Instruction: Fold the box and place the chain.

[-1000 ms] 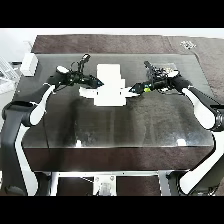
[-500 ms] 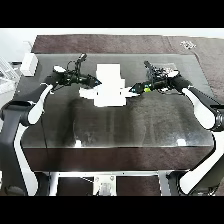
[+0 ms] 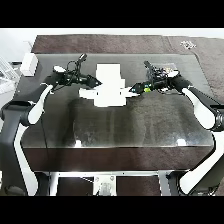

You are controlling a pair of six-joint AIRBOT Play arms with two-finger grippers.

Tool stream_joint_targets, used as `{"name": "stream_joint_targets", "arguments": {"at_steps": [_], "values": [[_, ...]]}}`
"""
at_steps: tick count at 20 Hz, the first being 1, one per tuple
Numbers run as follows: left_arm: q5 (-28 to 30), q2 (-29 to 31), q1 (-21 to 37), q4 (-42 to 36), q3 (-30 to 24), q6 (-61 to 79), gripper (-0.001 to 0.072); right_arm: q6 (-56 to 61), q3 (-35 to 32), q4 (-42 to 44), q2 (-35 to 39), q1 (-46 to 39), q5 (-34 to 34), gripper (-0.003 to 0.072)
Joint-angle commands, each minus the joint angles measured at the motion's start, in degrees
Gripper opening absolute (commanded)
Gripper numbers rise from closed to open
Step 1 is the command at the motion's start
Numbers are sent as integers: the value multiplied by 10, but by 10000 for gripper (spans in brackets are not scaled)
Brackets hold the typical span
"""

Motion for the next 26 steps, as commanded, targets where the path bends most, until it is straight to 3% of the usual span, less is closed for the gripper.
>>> {"name": "stream_joint_targets", "arguments": {"at_steps": [1, 5, 6, 9, 14, 15, 16, 17, 18, 26], "values": [[-3, -4, -1, -3, 0, 3, 382, 0, 1, 0, 0, 0, 0, 11], [-2, -5, -1, -4, 0, 4, 341, 0, 1, 0, 0, 0, 0, 10], [-2, -5, -1, -4, 0, 8, 194, 0, 1, 0, 0, 0, 0, 10], [2, -5, -1, -16, 0, 36, 62, -1, 1, 0, 0, 0, 0, 11], [-24, -5, -1, -68, 0, 133, 21, -2, 10, 7, 0, 0, 0, 14], [-26, -6, -1, -68, -4, 153, 20, -2, 14, 9, 0, 0, 0, 67], [-34, -6, -1, -67, -7, 180, 20, -1, 16, 19, 0, 0, 1, 202], [-41, -6, -1, -68, -13, 210, 19, -1, 19, 27, 0, 0, 1, 283], [-64, -6, 1, -68, -17, 240, 19, -1, 22, 33, 1, -2, 1, 327], [-152, -6, 8, -73, -46, 407, 17, -3, 41, 136, 12, -90, 26, 330]]}}
